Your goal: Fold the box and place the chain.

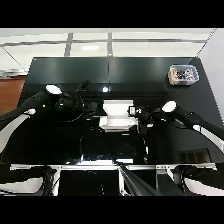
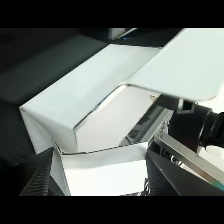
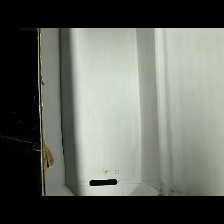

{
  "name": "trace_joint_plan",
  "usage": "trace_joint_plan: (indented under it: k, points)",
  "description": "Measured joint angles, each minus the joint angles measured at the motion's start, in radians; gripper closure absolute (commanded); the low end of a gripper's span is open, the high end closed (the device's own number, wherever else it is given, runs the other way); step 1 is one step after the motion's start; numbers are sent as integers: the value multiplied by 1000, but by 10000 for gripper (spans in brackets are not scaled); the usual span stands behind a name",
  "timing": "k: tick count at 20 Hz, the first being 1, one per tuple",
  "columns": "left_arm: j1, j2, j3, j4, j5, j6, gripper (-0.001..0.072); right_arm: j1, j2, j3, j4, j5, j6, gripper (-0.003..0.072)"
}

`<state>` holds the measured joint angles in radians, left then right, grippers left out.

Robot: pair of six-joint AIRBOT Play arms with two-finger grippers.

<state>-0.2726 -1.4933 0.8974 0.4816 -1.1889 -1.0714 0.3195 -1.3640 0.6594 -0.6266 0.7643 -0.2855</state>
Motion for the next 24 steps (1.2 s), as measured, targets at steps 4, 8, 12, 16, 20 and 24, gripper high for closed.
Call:
trace_joint_plan:
  k: [4,8,12,16,20,24]
  points:
    - [-19,0,2,0,0,-8,128,0,0,0,0,1,-1,269]
    - [-20,0,2,3,-6,-9,-11,0,0,0,0,0,-1,269]
    - [-1,-1,1,18,-21,2,-11,0,0,0,0,0,2,269]
    - [35,-1,2,10,-59,37,-11,0,0,0,2,-1,3,269]
    - [67,-1,2,-6,-107,80,-11,0,0,0,3,-2,4,269]
    - [109,-1,2,-15,-135,97,-11,0,0,0,3,-2,3,269]
